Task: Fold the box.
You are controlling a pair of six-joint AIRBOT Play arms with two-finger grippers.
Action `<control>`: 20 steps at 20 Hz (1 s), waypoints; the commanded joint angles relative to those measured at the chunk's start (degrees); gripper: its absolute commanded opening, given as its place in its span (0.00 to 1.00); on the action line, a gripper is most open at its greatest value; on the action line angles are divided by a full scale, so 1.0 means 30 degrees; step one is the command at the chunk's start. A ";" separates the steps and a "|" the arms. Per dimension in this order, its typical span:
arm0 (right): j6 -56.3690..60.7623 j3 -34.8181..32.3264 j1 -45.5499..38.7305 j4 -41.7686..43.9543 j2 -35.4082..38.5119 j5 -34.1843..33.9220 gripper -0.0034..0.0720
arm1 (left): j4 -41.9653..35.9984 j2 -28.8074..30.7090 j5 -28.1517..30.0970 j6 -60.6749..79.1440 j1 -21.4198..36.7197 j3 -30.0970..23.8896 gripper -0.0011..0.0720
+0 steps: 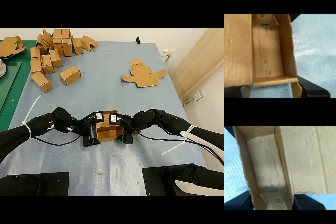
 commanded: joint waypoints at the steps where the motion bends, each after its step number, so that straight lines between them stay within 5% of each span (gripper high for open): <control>1: -0.0007 0.0000 0.0015 0.0022 0.0000 -0.0036 0.84 | 0.0087 -0.0015 0.0372 -0.0291 0.0015 0.0007 0.97; 20: -0.0007 0.0000 0.0015 0.0022 0.0000 -0.0036 0.84 | 0.0233 -0.0058 0.0576 -0.0233 -0.0240 0.0095 0.97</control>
